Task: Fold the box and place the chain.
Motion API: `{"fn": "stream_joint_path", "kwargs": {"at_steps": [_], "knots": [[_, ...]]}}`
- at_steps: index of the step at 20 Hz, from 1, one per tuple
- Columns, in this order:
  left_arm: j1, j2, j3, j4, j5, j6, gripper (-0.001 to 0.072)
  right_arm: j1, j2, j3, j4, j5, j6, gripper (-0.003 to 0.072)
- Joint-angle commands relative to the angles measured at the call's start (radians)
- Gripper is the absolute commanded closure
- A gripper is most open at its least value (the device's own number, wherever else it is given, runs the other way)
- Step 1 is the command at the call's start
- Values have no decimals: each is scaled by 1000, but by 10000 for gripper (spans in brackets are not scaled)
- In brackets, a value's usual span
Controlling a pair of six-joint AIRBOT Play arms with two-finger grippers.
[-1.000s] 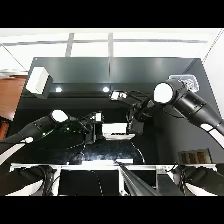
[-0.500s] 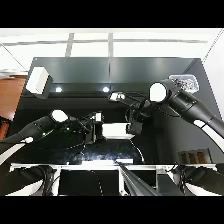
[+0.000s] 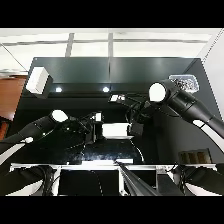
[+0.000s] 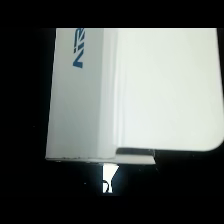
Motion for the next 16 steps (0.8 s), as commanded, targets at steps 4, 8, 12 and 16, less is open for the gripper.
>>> {"fn": "stream_joint_path", "kwargs": {"at_steps": [4,8,12,16], "knots": [[0,0,0,0,0,0,321,0,0,0,0,10,-3,-9],[0,0,0,0,0,0,321,0,0,0,0,19,-7,-9],[0,0,0,0,0,0,321,0,0,0,-1,3,-7,-8],[0,0,0,0,0,0,321,0,-1,0,-35,0,-7,-8]]}}
